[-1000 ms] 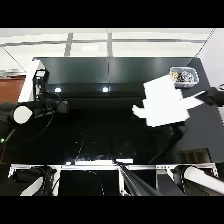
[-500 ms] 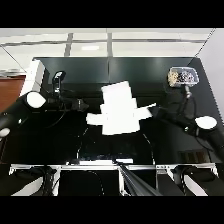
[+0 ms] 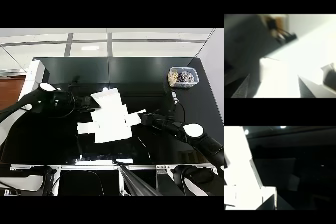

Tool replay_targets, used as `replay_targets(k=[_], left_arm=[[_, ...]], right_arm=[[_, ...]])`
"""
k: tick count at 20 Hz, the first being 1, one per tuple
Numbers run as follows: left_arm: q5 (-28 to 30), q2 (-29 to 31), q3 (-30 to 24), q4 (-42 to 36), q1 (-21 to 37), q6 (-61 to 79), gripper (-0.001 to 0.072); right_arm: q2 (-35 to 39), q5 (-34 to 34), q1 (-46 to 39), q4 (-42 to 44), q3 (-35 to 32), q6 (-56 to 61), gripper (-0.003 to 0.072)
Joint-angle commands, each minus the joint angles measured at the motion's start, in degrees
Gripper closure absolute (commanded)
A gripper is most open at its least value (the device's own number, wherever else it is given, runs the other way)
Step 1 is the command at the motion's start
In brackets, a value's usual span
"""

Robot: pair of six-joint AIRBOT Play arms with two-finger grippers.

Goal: Fold the box and place the chain.

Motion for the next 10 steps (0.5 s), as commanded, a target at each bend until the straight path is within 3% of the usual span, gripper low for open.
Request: replay_targets(k=[1,2,5,6,7,10], left_arm=[[-13.6,-5.0,0.7,-5.6,0.3,14.4,0.0024],[-15.5,-5.1,0.7,-4.4,0.2,17.2,0.0030],[-17.1,-5.1,0.8,-3.4,0.2,22.8,0.0187],[-18.0,-5.4,1.3,-2.9,0.2,23.4,0.0188],[-19.4,-6.1,2.4,-2.0,0.2,23.3,0.0188],[-24.1,-10.0,7.6,0.9,0.2,20.3,0.0305]], right_arm=[[0.0,-1.3,0.8,0.1,-0.1,0.0,0.0672],[0.0,-1.3,0.8,0.1,-0.1,0.0,0.0672],[0.0,-1.3,0.8,0.1,-0.1,0.0,0.0672],[0.0,-1.3,0.8,0.0,-0.1,0.0,0.0672],[0.0,-1.3,0.8,0.0,-0.1,0.0,0.0672],[0.0,-1.3,0.8,0.0,-0.1,0.0,0.0672]])
